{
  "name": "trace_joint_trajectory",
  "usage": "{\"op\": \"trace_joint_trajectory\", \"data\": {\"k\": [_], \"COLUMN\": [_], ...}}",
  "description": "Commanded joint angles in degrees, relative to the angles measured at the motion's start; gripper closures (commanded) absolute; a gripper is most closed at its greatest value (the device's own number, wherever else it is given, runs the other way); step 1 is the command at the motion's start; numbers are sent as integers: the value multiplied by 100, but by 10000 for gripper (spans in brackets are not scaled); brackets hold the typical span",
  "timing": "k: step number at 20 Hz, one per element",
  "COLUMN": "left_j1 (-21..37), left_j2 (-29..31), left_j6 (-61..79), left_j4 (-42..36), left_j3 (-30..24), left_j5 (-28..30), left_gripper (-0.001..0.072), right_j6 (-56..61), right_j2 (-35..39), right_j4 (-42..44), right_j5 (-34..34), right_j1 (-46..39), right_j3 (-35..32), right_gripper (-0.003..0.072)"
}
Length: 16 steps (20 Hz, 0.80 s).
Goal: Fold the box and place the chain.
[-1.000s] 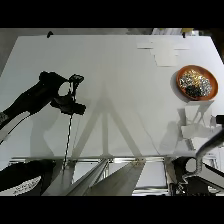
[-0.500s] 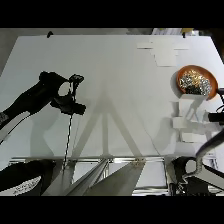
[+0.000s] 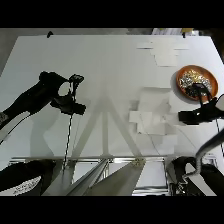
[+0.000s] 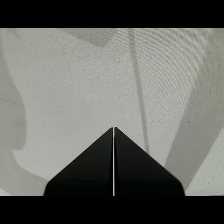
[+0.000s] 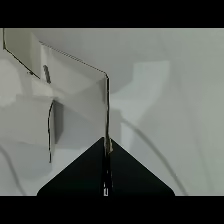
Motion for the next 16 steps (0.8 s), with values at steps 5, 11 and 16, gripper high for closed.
{"op": "trace_joint_trajectory", "data": {"k": [5,11,16], "left_j1": [4,4,17], "left_j2": [-7,-11,-227], "left_j6": [42,1283,4638], "left_j4": [7,-20,-2402], "left_j3": [-4,-46,-48], "left_j5": [929,1757,1639], "left_gripper": [698,347,201], "right_j6": [702,909,960], "right_j2": [931,931,931], "right_j4": [627,647,643], "right_j5": [-699,-769,-793], "right_j1": [1547,2236,2376], "right_j3": [-603,-603,-603], "right_gripper": [668,667,667]}}
